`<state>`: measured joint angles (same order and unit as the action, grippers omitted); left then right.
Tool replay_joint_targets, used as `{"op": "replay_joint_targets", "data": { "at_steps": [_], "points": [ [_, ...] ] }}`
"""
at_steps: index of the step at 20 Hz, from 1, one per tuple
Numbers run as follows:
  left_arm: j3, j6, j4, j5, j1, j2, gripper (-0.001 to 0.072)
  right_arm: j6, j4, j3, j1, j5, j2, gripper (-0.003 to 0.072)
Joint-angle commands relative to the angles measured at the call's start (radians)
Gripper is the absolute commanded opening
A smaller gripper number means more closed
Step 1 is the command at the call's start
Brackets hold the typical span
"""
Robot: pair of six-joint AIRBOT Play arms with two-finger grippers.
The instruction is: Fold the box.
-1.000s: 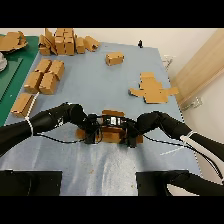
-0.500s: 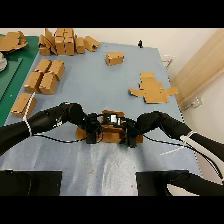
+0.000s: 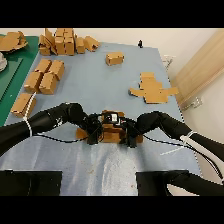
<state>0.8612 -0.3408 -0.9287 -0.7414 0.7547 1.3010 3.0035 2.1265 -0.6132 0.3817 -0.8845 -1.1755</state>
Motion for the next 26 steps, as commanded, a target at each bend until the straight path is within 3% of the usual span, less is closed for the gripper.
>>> {"op": "replay_joint_targets", "data": {
  "at_steps": [1,2,3,4,10,13,15,20,24,26],
  "points": [
    [0.000,0.000,0.010,-0.002,0.000,0.001,0.0012,0.000,0.000,0.000,0.000,0.000,0.000,0.0561],
    [0.000,0.000,0.009,-0.003,0.000,0.001,0.0032,0.000,0.001,0.000,0.000,0.000,0.001,0.0561],
    [0.000,0.000,0.010,-0.002,0.000,0.001,0.0341,0.000,0.000,0.000,0.000,0.000,0.000,0.0561],
    [0.000,-0.001,0.016,-0.001,0.000,0.001,0.0517,0.000,0.000,0.000,0.000,0.000,0.000,0.0561],
    [0.000,0.000,0.016,-0.002,0.000,0.001,0.0518,0.000,0.001,0.000,0.000,0.000,0.000,0.0561],
    [0.000,-0.001,0.008,-0.002,-0.002,0.001,0.0515,0.000,0.000,0.000,0.000,0.000,0.000,0.0561],
    [0.004,-0.081,-0.107,-0.060,-0.003,-0.013,0.0016,0.000,0.000,0.000,0.000,0.000,0.001,0.0561],
    [-0.026,-0.608,-0.537,-0.231,-0.011,-0.186,0.0007,0.000,0.000,0.000,0.000,0.000,0.000,0.0561],
    [-0.141,-1.067,-0.557,-0.160,-0.144,-0.382,0.0009,0.000,0.000,0.000,0.000,0.000,0.000,0.0561],
    [-0.219,-1.276,-0.545,-0.139,-0.226,-0.422,0.0009,0.000,0.000,0.000,0.000,0.000,0.000,0.0561]
  ]
}}
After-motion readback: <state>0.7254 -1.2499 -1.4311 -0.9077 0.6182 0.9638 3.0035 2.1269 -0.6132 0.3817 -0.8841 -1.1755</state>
